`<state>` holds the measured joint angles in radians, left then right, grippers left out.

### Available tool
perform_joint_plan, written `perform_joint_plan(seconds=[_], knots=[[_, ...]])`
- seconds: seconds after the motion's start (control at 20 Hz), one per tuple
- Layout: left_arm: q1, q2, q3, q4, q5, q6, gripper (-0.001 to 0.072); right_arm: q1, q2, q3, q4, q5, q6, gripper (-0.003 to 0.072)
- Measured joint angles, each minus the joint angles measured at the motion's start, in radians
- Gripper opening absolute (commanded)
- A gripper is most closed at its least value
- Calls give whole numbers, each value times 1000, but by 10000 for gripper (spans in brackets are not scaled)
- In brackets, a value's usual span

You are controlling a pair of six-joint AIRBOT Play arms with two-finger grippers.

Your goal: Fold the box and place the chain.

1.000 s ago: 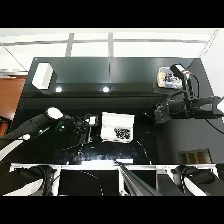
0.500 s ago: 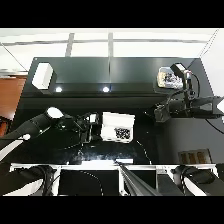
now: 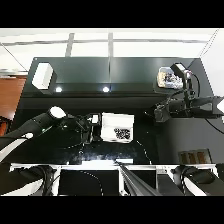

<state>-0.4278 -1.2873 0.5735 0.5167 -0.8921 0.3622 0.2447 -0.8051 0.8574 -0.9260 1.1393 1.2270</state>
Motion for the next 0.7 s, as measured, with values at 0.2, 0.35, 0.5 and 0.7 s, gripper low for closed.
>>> perform_joint_plan(seconds=[0.2,0.35,0.5,0.7], knots=[[-2,-1,1,2,0,-2,454,0,0,0,-9,0,0,436],[-3,-1,1,3,0,-3,455,0,0,0,-13,0,6,707],[-3,-1,1,5,1,-3,455,0,-8,1,-13,-37,48,706],[-3,-1,1,6,1,-3,455,21,-90,3,14,-120,98,706]])
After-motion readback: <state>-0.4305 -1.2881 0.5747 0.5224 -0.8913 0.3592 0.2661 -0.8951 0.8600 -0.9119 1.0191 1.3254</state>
